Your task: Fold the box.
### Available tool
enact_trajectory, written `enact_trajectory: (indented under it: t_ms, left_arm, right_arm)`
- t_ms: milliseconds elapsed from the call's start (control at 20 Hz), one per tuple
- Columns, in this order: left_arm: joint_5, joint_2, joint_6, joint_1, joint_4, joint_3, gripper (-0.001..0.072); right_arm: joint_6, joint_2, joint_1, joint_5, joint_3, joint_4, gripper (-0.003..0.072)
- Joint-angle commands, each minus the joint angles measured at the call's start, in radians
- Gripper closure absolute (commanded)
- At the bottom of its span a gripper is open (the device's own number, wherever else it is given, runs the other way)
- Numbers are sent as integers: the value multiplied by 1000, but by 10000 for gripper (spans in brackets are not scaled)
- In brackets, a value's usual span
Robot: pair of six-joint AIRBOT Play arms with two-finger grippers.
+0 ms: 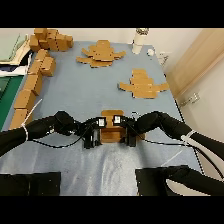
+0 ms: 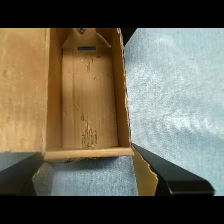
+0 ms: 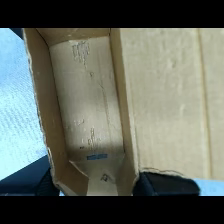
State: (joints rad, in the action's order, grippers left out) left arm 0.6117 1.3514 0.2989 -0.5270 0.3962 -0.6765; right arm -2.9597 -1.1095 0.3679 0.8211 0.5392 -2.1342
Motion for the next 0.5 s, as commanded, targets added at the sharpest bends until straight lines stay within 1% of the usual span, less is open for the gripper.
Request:
enact_trajectory:
  t_ms: [0, 250, 450]
  left_arm:
    - [-8, 2, -3, -2, 0, -2, -2]
    - [-13, 2, -18, -3, 10, -4, -1]
    - [-17, 2, -90, -10, 35, -15, -1]
  right_arm:
    - [1, 0, 1, 0, 0, -1, 150]
    - [1, 0, 1, 0, 0, 0, 150]
    - [1, 0, 1, 0, 0, 0, 150]
